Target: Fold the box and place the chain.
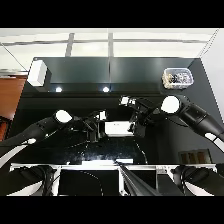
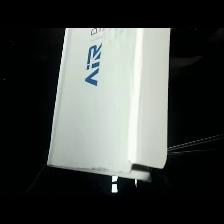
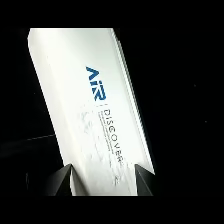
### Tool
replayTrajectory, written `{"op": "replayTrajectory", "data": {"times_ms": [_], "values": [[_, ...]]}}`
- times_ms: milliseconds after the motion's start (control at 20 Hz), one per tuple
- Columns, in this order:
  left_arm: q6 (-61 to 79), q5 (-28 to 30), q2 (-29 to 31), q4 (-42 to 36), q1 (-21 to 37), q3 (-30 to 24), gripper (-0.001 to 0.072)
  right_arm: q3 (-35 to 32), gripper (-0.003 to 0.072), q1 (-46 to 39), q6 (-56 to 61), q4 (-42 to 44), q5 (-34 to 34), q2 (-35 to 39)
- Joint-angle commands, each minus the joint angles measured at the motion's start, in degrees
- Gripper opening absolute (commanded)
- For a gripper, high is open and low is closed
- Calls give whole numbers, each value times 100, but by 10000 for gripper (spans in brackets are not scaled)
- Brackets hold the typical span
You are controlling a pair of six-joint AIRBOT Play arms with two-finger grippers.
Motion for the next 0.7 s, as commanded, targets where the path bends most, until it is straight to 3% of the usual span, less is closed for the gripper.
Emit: {"op": "replayTrajectory", "data": {"times_ms": [0, 50, 100, 650], "values": [[0, 7, -4, 0, -2, 2, 295, 2, 396, 24, -22, -15, -44, -20], [0, 7, -4, 0, -2, 2, 295, 2, 257, 24, -22, -13, -37, -17], [0, 7, -4, 0, -2, 2, 295, 2, 239, 24, -22, -13, -35, -17], [0, 7, -4, 0, -2, 2, 295, 0, 279, 24, 2, -15, 151, -20]]}}
